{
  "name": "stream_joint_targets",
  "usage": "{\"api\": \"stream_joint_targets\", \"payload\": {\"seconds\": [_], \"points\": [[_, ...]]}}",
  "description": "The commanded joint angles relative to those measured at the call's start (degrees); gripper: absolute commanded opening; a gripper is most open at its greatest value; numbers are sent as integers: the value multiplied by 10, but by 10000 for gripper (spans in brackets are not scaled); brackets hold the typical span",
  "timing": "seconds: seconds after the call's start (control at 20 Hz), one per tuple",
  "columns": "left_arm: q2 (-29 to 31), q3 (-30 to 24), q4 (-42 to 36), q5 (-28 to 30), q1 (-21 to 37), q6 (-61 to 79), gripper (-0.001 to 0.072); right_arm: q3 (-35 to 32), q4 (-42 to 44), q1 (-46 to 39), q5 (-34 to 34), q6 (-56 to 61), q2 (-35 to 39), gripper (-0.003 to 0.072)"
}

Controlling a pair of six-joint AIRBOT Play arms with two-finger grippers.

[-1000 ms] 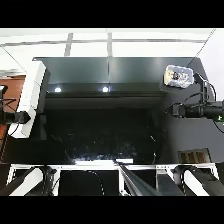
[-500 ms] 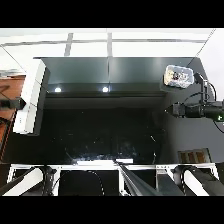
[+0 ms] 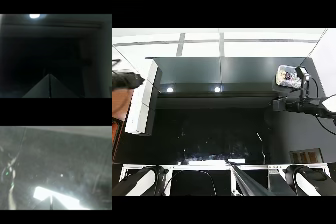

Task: Fold the box and place the chain.

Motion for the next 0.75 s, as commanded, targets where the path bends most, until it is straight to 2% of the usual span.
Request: {"api": "stream_joint_targets", "payload": {"seconds": [0.0, 0.1, 0.25, 0.7], "points": [[121, -143, 15, 116, -99, -9, 26, 0, -30, 28, -45, 1, 0, 15], [193, -215, 28, 160, -123, -9, 27, 0, -30, 28, -45, 1, 0, 15], [256, -259, 29, 176, -125, -9, 28, 0, -30, 28, -45, 1, 0, 15], [266, -262, 26, 165, -125, -9, 28, 0, -30, 28, -45, 1, 0, 15]]}}
